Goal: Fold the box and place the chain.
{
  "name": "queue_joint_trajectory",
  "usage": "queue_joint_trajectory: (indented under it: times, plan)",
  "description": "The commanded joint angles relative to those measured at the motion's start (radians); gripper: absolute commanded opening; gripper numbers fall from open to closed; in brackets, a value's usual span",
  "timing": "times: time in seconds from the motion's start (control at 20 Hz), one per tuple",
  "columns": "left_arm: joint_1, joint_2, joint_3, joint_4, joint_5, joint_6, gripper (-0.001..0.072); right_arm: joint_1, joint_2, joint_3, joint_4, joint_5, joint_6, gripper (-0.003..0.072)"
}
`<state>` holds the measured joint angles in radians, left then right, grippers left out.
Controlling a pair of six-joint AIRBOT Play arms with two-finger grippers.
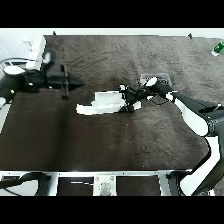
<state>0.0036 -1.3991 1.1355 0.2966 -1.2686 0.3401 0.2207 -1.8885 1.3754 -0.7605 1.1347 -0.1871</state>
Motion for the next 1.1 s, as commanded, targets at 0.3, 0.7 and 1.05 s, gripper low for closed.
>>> queue_joint_trajectory:
  times: [0.3, 0.7, 1.05]
  plan:
    - [-0.165, 0.023, -0.203, 0.064, 0.312, -0.086, 0.0014, 0.0, 0.0, 0.0, 0.0, 0.0, 0.0, 0.0495]
    - [-0.165, -0.161, -0.043, 0.06, 0.235, -0.134, 0.0014, 0.0, 0.0, 0.0, 0.0, 0.0, 0.0, 0.0495]
    - [-0.165, -0.306, 0.15, 0.066, 0.255, -0.212, 0.0014, 0.0, 0.0, 0.0, 0.0, 0.0, 0.0, 0.0495]
